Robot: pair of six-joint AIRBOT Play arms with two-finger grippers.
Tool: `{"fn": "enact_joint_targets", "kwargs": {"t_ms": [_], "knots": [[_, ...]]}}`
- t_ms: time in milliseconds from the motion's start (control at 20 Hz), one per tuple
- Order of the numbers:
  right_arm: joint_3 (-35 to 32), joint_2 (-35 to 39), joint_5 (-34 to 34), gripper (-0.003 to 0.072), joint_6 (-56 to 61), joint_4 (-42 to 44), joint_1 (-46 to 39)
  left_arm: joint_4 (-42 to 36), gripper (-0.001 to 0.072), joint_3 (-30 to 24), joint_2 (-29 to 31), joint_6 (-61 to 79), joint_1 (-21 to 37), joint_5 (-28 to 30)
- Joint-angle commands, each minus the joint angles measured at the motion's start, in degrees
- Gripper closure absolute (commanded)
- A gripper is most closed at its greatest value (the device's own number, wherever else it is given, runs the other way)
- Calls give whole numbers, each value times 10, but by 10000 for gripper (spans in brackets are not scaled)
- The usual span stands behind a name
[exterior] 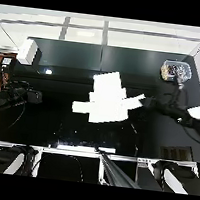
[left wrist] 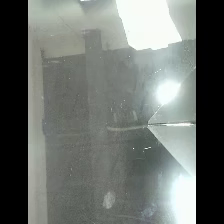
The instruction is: Fold the box and place the chain.
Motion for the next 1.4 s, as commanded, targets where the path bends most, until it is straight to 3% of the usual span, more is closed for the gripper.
{"fn": "enact_joint_targets", "kwargs": {"t_ms": [0,150,250,300,400,650,900,1150,1350], "knots": [[-31,6,-130,675,8,5,122,-6,686,0,0,0,0,9],[-33,5,-135,674,-9,-32,179,-16,687,-4,-1,0,0,20],[-33,5,-141,674,-9,-32,201,-68,683,-16,-15,0,0,26],[-33,5,-148,674,-7,-32,209,-101,622,-20,-33,0,0,29],[-33,5,-151,674,-7,-31,212,-189,-6,-21,-97,1,0,28],[-33,5,-151,674,-7,-31,212,-442,-6,-1,-303,179,0,-50],[-33,5,-150,674,-7,-31,212,-600,-6,29,-460,313,0,-124],[-33,5,-150,674,-7,-31,212,-565,-6,117,-545,319,-3,-179],[-33,5,-150,674,-7,-31,212,-519,34,208,-624,346,-39,-311]]}}
